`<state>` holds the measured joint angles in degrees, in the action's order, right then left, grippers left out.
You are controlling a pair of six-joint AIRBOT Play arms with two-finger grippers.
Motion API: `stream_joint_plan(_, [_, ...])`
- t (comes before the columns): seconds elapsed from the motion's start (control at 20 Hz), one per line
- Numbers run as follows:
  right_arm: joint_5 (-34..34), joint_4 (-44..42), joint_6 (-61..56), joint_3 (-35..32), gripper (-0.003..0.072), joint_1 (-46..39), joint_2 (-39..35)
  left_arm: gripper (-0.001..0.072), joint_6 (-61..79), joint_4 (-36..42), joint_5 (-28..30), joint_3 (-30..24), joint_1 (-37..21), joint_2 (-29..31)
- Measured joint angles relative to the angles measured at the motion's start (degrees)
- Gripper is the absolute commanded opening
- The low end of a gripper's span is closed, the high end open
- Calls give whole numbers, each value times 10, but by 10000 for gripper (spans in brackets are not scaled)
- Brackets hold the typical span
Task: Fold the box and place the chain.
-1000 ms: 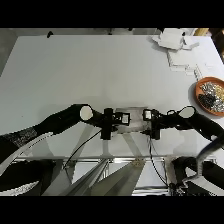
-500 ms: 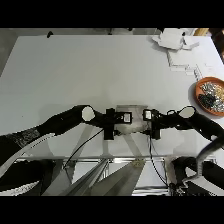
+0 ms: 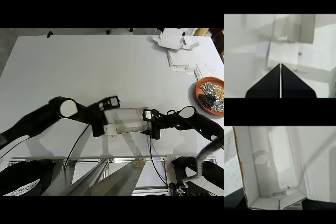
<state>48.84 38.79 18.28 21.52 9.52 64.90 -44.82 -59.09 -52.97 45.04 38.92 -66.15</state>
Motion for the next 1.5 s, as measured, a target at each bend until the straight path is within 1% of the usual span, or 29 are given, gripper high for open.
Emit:
stream_joint_plan(0.1, [0, 0, 0, 0, 404, 0, 0, 9, -107, -37, -18, -6, -34, 29])
stream_joint_plan(0.2, [0, 0, 0, 0, 404, 0, 0, 9, -208, -50, -23, -23, -66, 43])
stream_joint_plan(0.3, [0, 0, 0, 0, 404, 0, 0, 8, -277, -35, -16, -49, -85, 42])
stream_joint_plan(0.4, [0, 0, 0, 0, 404, 0, 0, 8, -320, 2, 5, -78, -92, 24])
stream_joint_plan(0.55, [0, 0, 0, 0, 404, 0, 0, 8, -353, 68, 41, -106, -85, -20])
stream_joint_plan(0.8, [0, 0, 0, 0, 404, 0, 0, 8, -370, 156, 80, -119, -49, -72])
stream_joint_plan(0.95, [0, 0, 0, 0, 404, 0, 0, 9, -373, 186, 93, -120, -35, -76])
stream_joint_plan(1.1, [0, 0, 0, 0, 404, 0, 0, 13, -376, 201, 108, -120, -26, -60])
stream_joint_plan(1.15, [0, 0, 0, 0, 404, 0, 0, 31, -376, 204, 114, -119, -23, -55])
stream_joint_plan(1.2, [0, 0, 0, 0, 404, 0, 0, 87, -377, 206, 118, -117, -17, -50])
stream_joint_plan(1.3, [0, 0, 0, 0, 404, 0, 0, 172, -377, 210, 127, -111, -7, -45])
stream_joint_plan(1.4, [0, 0, 0, 0, 404, 0, 0, 176, -377, 212, 132, -103, 2, -43])
stream_joint_plan(1.5, [0, 0, 0, 0, 404, 0, 0, 268, -377, 212, 137, -95, 7, -41])
